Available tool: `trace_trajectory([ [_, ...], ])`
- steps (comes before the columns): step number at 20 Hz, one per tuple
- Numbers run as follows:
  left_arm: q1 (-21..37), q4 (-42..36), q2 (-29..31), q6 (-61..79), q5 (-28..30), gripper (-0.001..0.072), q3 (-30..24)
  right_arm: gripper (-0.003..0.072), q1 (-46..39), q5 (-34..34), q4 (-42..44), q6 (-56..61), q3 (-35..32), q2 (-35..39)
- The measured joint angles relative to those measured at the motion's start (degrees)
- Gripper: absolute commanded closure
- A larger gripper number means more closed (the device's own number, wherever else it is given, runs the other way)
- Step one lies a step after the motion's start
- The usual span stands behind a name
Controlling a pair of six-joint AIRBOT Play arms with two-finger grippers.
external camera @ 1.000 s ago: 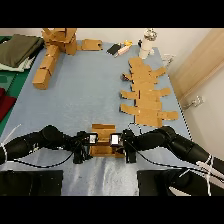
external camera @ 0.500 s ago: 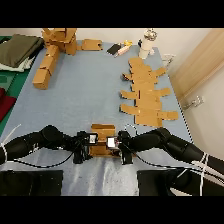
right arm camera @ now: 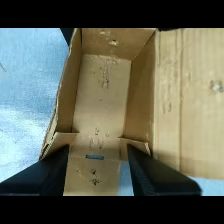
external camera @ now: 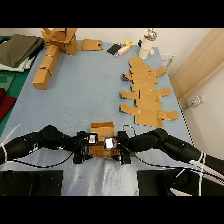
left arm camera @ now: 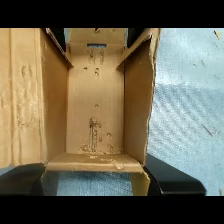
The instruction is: Fold the box.
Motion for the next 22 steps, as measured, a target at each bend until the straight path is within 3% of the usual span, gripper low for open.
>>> trace_trajectory([
  [5, 0.00, -0.09, 0.00, -0.13, 0.15, 0.0150, 0.00, 0.0116, 0.00, -8.44, -16.94, 20.50, 3.74, 7.26],
  [6, 0.00, -0.07, 0.00, -0.11, 0.15, 0.0149, 0.00, 0.0152, 0.00, -11.72, -21.20, 25.81, 4.63, 9.16],
  [8, 0.00, -0.07, 0.00, -0.02, 0.13, 0.0150, -0.02, 0.0589, -0.04, -16.79, -29.27, 39.39, 6.29, 13.27],
  [9, 0.00, -0.07, 0.00, 0.00, 0.13, 0.0150, 0.00, 0.0668, -0.31, -19.65, -33.59, 48.19, 6.75, 15.28],
  [12, 0.00, -0.04, 0.00, 0.02, 0.11, 0.0150, 0.00, 0.0681, -2.84, -26.40, -40.74, 74.73, 6.45, 19.04],
  [15, 0.00, -0.02, 0.00, 0.02, 0.09, 0.0149, 0.00, 0.0681, -6.71, -27.43, -37.33, 91.14, 2.27, 18.93],
  [18, 0.00, -0.02, 0.00, 0.02, 0.09, 0.0149, -0.02, 0.0682, -8.98, -20.85, -27.12, 95.62, -2.69, 15.91],
  [22, 0.00, -0.02, 0.00, 0.02, 0.07, 0.0149, 0.00, 0.0682, -9.99, -12.96, -16.26, 92.17, -5.25, 10.47],
])
